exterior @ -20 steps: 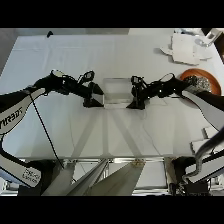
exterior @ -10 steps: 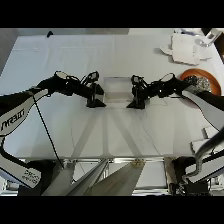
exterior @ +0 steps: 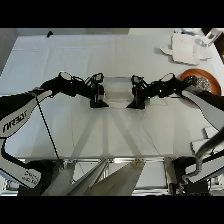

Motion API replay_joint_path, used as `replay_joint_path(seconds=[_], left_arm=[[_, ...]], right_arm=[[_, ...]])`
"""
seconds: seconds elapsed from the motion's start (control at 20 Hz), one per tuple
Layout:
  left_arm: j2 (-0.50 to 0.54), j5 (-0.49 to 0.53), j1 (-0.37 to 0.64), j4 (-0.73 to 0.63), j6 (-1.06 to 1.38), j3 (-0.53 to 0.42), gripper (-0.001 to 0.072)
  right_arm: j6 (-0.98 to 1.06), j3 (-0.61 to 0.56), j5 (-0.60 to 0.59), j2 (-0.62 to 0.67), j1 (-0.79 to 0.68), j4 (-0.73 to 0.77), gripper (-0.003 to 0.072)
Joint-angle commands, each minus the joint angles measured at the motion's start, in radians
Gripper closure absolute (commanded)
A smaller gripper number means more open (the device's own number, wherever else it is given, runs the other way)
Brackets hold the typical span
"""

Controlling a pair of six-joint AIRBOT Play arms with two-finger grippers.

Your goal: Fold the box and place the chain.

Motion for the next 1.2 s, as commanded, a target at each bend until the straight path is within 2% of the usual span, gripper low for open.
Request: replay_joint_path(seconds=[0.0, 0.05, 0.15, 0.3, 1.15], left_arm=[[0.001, 0.001, -0.005, 0.011, 0.007, 0.000, 0.0017], [0.001, 0.000, -0.005, 0.011, 0.007, 0.000, 0.0023], [0.001, -0.005, -0.005, 0.011, 0.013, 0.000, 0.0237], [0.001, -0.011, -0.005, 0.015, 0.018, 0.000, 0.0329], [0.001, -0.011, -0.005, 0.014, 0.018, 0.000, 0.0323]], right_arm=[[0.000, 0.001, -0.001, 0.001, 0.000, 0.000, 0.0116], [0.000, 0.001, -0.001, 0.001, 0.000, 0.000, 0.0116], [0.000, 0.001, -0.001, 0.001, 0.000, 0.000, 0.0116], [0.000, 0.001, -0.001, 0.001, 0.000, 0.000, 0.0116], [0.000, 0.001, -0.001, 0.001, 0.000, 0.000, 0.0116]])
